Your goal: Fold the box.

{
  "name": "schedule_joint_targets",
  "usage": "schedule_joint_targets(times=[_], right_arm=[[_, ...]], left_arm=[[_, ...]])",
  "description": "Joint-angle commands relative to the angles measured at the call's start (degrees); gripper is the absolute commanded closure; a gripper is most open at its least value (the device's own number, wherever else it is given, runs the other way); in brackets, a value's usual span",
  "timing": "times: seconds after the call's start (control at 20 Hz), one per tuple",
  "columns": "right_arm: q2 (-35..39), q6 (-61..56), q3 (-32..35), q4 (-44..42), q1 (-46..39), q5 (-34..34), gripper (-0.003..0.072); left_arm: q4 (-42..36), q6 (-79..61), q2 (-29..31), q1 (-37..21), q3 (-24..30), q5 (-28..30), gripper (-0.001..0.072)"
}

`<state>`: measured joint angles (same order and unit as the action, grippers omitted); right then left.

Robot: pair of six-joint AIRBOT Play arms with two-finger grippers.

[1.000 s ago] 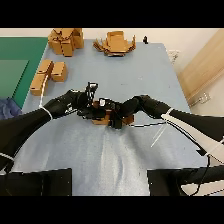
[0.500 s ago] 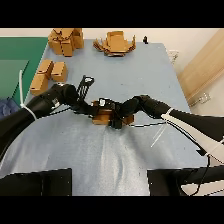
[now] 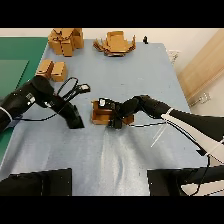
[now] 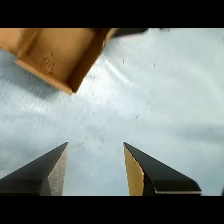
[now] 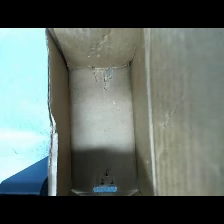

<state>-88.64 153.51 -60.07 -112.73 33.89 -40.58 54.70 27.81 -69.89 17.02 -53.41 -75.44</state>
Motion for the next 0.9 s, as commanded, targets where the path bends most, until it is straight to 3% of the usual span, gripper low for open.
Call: schedule_joint_targets(times=[0.0, 0.05, 0.15, 0.3, 0.55, 0.85], right_arm=[[0.02, 0.00, 0.02, -0.02, 0.02, 0.04, 0.0084], [0.02, 0.00, 0.02, 0.00, 0.02, 0.04, 0.0083], [0.02, 0.00, 0.02, -0.02, 0.02, 0.07, 0.0084], [0.02, 0.02, 0.02, 0.00, 0.02, 0.07, 0.0084], [0.02, 0.02, 0.02, 0.00, 0.02, 0.11, 0.0084], [0.02, 0.00, 0.02, -0.02, 0.02, 0.07, 0.0083]], left_arm=[[0.13, -25.38, -0.11, -5.14, 6.01, 11.52, 0.0153], [-1.88, -29.86, -0.44, -5.03, 7.56, 18.27, 0.0041], [-9.62, -39.67, -1.79, -4.70, 8.33, 24.68, 0.0006], [-18.93, -50.29, -4.46, -3.54, 8.15, 24.65, 0.0006], [-19.26, -53.02, -9.81, 1.22, 7.56, 22.18, 0.0006], [-23.26, -53.57, -10.49, 2.16, 7.37, 23.98, 0.0006]])
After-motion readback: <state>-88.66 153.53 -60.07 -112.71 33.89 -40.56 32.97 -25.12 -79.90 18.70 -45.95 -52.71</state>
